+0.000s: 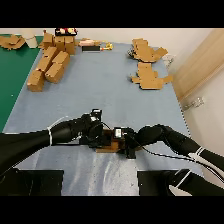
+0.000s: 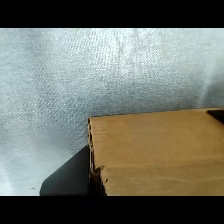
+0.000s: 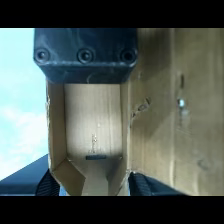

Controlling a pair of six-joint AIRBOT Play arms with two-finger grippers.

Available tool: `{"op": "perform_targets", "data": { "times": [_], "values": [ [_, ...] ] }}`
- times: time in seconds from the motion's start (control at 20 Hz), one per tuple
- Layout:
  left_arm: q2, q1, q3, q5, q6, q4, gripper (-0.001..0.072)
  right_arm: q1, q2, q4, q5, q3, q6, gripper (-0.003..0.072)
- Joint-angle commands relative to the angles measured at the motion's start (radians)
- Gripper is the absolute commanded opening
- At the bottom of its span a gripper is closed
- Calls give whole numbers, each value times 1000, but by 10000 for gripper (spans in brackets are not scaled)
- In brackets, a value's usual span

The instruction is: Fold the box.

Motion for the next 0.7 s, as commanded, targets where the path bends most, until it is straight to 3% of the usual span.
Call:
{"op": "perform_targets", "data": {
  "times": [0.0,0.2,0.25,0.3,0.35,0.65],
  "values": [
    [-2,-10,1,23,4,-6,13,1,-1,-2,2,0,-3,445],
    [-1,-16,2,23,4,-9,15,1,-1,-2,2,0,-3,445],
    [-1,-16,2,24,4,-9,151,1,-1,-2,2,0,-3,445],
    [-1,-16,2,26,2,-10,464,1,-1,-2,2,0,-3,445],
    [-1,-14,2,27,-1,-19,542,1,-1,-2,2,0,-3,446],
    [1,-13,22,26,0,-21,542,1,-1,-2,2,0,-2,446]
  ]
}}
